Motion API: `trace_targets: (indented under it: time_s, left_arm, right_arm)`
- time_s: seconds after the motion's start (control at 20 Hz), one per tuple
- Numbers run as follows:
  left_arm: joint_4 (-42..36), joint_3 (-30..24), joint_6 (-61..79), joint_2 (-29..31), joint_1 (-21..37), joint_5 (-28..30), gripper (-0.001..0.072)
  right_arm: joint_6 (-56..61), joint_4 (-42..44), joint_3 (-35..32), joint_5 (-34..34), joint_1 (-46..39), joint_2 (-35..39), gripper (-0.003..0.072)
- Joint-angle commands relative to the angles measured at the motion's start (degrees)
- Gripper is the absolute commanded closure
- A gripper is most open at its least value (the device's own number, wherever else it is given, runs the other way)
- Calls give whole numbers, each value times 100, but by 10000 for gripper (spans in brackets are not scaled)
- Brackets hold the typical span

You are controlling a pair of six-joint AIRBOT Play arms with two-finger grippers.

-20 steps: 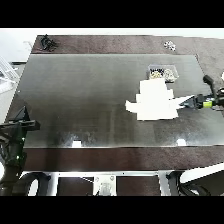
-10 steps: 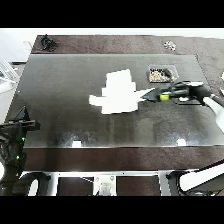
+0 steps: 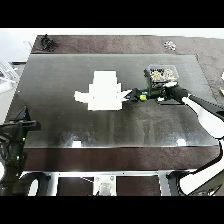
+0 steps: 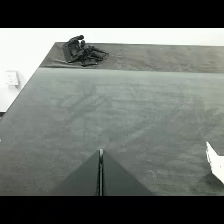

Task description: Fold the box and place the chain.

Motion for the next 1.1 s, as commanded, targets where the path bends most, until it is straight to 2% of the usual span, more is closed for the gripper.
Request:
trace_targets:
  time_s: [0.0, 0.05, 0.15, 0.3, 0.55, 0.7, 1.05]
  left_arm:
    - [0, 0, 2, 0, 4, -302, 462]
    - [0, -2, 0, -2, 4, -428, 93]
    - [2, 0, 4, 0, 4, -579, 184]
    - [0, 0, 2, -2, 4, -702, 182]
    - [-20, -2, -205, -166, 4, -1722, 183]
    - [-20, -2, -190, -494, 4, -2114, 183]
    - [-74, 7, 223, -1388, 4, -2415, 183]
  right_arm:
    - [129, 11, 190, -142, 63, -42, 682]
    - [146, 9, 219, -142, 61, -44, 682]
    - [229, 4, 238, -136, 61, -81, 682]
    - [496, -361, 238, -111, 61, -144, 681]
    - [479, -525, 299, -96, 61, -177, 681]
    - [446, -562, 415, -42, 61, -186, 681]
    - [422, -599, 437, -15, 63, -184, 681]
